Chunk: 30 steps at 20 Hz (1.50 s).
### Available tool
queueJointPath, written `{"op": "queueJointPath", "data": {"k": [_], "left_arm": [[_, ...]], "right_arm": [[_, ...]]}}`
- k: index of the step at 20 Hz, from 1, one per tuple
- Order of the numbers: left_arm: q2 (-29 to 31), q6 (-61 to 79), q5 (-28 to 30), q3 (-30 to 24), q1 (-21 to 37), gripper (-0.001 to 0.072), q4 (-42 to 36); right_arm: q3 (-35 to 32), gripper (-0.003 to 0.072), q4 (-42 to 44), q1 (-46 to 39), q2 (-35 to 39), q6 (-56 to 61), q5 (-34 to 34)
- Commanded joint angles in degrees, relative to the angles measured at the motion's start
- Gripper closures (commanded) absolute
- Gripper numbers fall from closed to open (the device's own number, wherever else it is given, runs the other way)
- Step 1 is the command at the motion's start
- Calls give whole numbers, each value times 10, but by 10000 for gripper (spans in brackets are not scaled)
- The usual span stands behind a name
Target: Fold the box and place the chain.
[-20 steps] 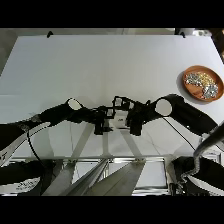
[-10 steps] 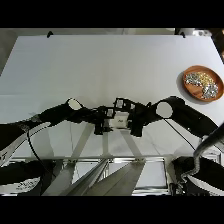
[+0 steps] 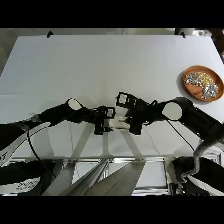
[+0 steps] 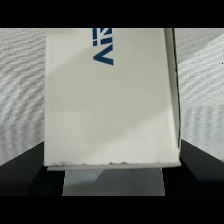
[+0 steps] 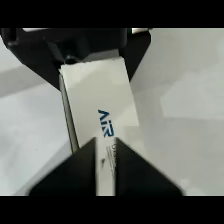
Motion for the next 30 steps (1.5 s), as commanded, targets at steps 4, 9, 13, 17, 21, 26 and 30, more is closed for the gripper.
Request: {"op": "queueJointPath", "data": {"k": [4,9,13,17,21,26,30], "left_arm": [[0,0,0,0,0,372,0],[0,0,0,0,0,372,0],[0,0,0,0,0,372,0],[0,0,0,0,0,372,0],[0,0,0,0,0,372,0],[0,0,0,0,0,372,0],[0,0,0,0,0,372,0]], "right_arm": [[-81,673,149,0,4,-57,-74],[-100,673,163,0,3,-64,-102],[-111,673,161,0,3,-64,-104],[-155,674,167,0,3,-64,-122],[-172,674,171,0,3,-64,-141],[-174,673,250,0,8,-118,-170],[-160,671,253,0,62,-136,-190]]}}
